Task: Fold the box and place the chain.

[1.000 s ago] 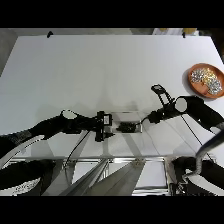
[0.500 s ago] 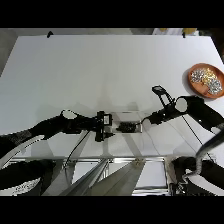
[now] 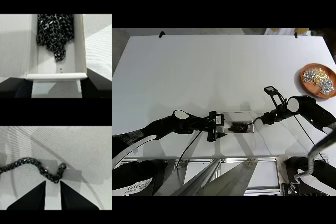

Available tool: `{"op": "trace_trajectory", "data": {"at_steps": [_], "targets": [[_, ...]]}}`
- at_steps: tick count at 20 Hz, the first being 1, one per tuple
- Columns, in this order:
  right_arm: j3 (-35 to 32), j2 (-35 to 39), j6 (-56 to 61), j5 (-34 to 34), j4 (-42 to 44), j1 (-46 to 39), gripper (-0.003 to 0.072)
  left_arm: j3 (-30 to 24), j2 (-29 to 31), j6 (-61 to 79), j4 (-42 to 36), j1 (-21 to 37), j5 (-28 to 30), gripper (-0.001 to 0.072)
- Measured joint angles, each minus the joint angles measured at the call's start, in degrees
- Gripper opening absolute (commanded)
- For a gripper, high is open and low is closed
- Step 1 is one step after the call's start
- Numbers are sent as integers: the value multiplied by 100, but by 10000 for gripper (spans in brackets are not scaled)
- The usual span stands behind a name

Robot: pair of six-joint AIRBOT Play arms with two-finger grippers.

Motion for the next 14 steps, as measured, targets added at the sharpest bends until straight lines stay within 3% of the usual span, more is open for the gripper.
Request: {"op": "trace_trajectory", "data": {"at_steps": [9,11,14], "targets": [[4,-87,166,-155,-13,-2,142,0,2,0,0,-2,0,272],[4,-153,197,-131,-44,4,15,0,2,2,0,0,2,272],[-11,-83,223,-162,-63,98,15,0,0,0,2,0,2,272]]}}
